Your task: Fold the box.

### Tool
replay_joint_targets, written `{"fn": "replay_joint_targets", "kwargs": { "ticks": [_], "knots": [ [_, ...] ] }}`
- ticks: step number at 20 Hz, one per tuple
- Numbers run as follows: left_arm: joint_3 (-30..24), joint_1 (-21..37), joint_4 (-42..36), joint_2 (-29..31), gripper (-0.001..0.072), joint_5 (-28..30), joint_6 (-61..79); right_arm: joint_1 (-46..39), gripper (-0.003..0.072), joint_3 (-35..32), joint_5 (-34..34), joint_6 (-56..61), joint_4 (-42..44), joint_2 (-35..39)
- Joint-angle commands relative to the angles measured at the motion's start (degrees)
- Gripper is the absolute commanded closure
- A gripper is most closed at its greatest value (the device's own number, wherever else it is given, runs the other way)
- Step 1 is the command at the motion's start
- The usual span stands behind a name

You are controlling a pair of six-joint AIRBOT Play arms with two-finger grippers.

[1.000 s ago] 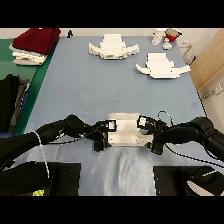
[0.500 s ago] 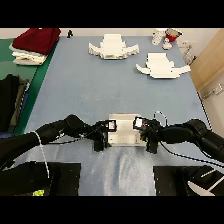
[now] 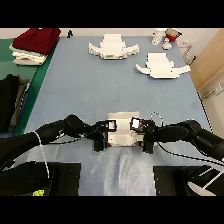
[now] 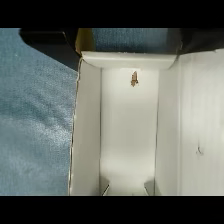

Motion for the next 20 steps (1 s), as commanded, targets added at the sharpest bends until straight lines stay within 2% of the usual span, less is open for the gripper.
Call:
{"fn": "replay_joint_targets", "kwargs": {
  "ticks": [1, 3, 5, 7, 9, 11, 13, 14, 15, 17, 20],
  "knots": [
    [0.00, 0.00, 0.00, -0.02, 0.0254, 0.00, -0.02, 0.04, 0.0120, -0.04, 0.59, -0.87, 0.59, -0.28],
    [0.00, 0.00, 0.00, -0.02, 0.0254, 0.00, -0.02, 0.04, 0.0138, -0.04, 0.13, -0.79, 0.07, -0.26],
    [0.00, 0.00, 0.00, -0.02, 0.0254, 0.00, -0.02, -0.09, 0.0435, 0.83, -3.17, 4.20, -2.23, -0.24],
    [0.00, 0.00, 0.00, -0.02, 0.0254, 0.00, -0.02, -0.11, 0.0489, 3.56, -9.62, 18.05, -10.54, -0.26],
    [0.00, 0.00, 0.00, -0.02, 0.0254, 0.00, -0.02, -0.11, 0.0634, 7.61, -18.27, 33.20, -24.74, -0.26],
    [0.00, 0.00, 0.00, -0.02, 0.0254, 0.00, -0.02, -0.59, 0.0648, 11.28, -26.21, 51.30, -42.25, -0.26],
    [0.00, 0.00, 0.00, -0.02, 0.0254, 0.00, -0.02, -3.98, 0.0673, 12.87, -30.42, 66.53, -52.94, -0.26],
    [0.00, 0.00, 0.00, -0.02, 0.0254, 0.00, -0.02, -7.26, 0.0673, 12.98, -31.04, 70.95, -52.76, -0.31],
    [0.00, 0.00, 0.00, -0.02, 0.0254, 0.00, -0.02, -11.91, 0.0674, 12.90, -30.91, 73.42, -48.89, -0.37],
    [0.00, 0.00, 0.00, -0.02, 0.0254, 0.00, -0.02, -22.36, 0.0677, 11.93, -27.61, 72.96, -34.21, -0.39],
    [0.00, 0.00, 0.00, -0.02, 0.0254, 0.00, -0.02, -34.82, 0.0681, 7.50, -21.55, 63.30, -10.62, -0.39]
  ]
}}
